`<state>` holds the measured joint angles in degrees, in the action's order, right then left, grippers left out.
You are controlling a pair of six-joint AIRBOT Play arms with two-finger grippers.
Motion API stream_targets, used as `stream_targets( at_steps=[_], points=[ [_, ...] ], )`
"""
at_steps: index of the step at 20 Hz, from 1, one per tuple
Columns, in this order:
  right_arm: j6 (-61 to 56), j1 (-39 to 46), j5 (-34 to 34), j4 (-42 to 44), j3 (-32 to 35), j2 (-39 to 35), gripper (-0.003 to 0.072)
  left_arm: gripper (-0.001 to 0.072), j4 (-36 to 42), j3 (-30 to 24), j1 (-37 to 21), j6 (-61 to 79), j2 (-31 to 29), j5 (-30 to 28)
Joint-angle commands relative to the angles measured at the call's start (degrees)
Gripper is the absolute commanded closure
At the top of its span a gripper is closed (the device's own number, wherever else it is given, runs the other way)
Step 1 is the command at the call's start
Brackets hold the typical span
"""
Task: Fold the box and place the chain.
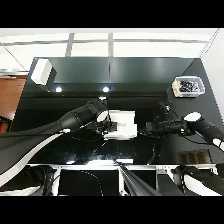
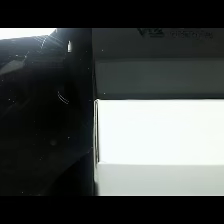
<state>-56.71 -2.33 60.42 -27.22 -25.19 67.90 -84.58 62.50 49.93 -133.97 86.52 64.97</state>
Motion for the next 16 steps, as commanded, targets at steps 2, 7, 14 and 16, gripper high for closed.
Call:
stream_targets(
  at_steps=[2,7,14,16],
  points=[
    [0.76,-0.20,4.87,0.44,-4.11,0.02,0.0120,0.0682,-0.02,0.04,-0.04,0.02,0.04,0.02],
    [-1.64,-2.36,4.48,0.66,-4.39,0.02,0.0122,0.0682,-0.02,0.04,-0.04,0.02,0.04,0.00],
    [-9.31,-14.21,-1.99,0.11,-8.52,0.02,0.0141,0.0682,-0.02,0.04,-0.04,0.02,0.04,-0.02],
    [-14.56,-17.00,-3.23,-3.15,-9.92,0.02,0.0142,0.0682,-0.02,0.04,-0.04,0.02,0.04,-0.04]
  ],
)
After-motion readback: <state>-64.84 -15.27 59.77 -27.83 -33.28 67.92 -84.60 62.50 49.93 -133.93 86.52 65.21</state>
